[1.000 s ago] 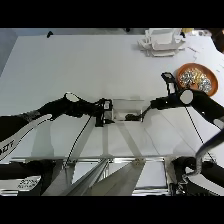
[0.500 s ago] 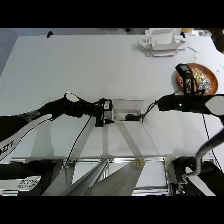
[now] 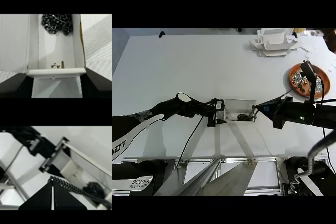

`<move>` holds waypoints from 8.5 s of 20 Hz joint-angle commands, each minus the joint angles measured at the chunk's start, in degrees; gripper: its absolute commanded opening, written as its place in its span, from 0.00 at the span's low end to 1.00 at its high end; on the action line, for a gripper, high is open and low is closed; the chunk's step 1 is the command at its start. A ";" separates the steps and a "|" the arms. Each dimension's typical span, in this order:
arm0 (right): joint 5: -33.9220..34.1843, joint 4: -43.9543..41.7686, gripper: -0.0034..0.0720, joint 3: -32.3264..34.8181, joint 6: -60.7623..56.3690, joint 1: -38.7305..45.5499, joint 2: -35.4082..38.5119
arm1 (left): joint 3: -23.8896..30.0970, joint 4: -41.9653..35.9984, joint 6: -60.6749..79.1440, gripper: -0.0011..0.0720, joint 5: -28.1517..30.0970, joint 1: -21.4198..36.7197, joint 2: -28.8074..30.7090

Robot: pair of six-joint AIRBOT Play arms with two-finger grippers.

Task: Fold the box and place the chain.

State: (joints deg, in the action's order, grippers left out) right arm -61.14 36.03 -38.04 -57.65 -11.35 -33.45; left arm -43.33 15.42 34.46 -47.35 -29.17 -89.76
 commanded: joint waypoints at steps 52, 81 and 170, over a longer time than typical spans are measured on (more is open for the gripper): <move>19.28 36.22 0.35 -3.74 -17.35 7.89 -27.26 | -0.02 0.00 0.00 0.20 0.00 0.02 0.00; 21.14 39.21 0.43 -3.74 -21.68 5.35 -41.62 | -0.02 0.00 0.00 0.20 0.00 0.02 0.00; 6.93 52.26 0.56 -13.38 -32.63 2.91 -44.96 | -0.02 0.00 0.00 0.20 0.00 0.02 0.00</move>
State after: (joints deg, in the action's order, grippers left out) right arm -53.84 87.79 -51.35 -88.36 -8.47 -76.69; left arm -43.33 15.42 34.46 -47.37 -29.17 -89.76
